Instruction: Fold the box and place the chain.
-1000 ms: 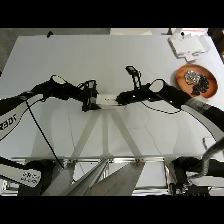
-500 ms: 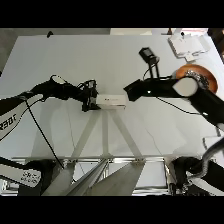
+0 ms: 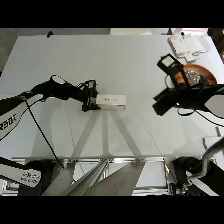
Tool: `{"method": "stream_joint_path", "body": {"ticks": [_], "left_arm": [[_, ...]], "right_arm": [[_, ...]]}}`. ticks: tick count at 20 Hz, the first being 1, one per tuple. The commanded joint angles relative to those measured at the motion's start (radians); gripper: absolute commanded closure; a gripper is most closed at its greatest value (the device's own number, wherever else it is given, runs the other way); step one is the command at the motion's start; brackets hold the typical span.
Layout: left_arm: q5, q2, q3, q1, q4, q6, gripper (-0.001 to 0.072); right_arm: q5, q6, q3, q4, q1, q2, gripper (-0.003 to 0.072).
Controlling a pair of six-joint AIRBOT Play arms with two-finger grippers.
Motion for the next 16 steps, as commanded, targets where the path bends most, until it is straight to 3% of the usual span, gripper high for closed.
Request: {"method": "stream_joint_path", "body": {"ticks": [1,2,3,4,5,8,11,16], "left_arm": [[-0.001,0.000,0.000,-0.001,0.000,0.000,0.0334],[-0.005,0.000,0.000,-0.001,0.000,0.000,0.0340],[-0.002,0.000,0.000,-0.001,-0.001,0.001,0.0416],[0.010,0.001,0.000,-0.001,-0.001,0.001,0.0615],[0.014,0.003,0.000,0.000,0.000,-0.004,0.0700],[0.015,0.057,0.000,0.001,0.005,-0.062,0.0703],[0.045,0.192,0.000,0.001,0.008,-0.092,0.0703],[0.305,0.521,0.000,0.001,0.020,-0.214,0.0703]], "right_arm": [[0.122,0.076,0.000,-0.154,0.000,0.016,0.0673],[0.121,0.076,0.000,-0.143,0.000,0.016,0.0672],[0.121,0.076,0.000,-0.134,0.000,0.016,0.0672],[0.121,0.076,0.000,-0.127,0.000,0.016,0.0672],[0.119,0.076,0.000,-0.124,0.000,0.016,0.0672],[0.118,0.076,0.000,-0.123,0.000,0.016,0.0672],[0.118,0.076,0.000,-0.104,0.000,0.016,0.0672],[0.118,0.076,0.000,-0.091,0.000,0.016,0.0672]]}}
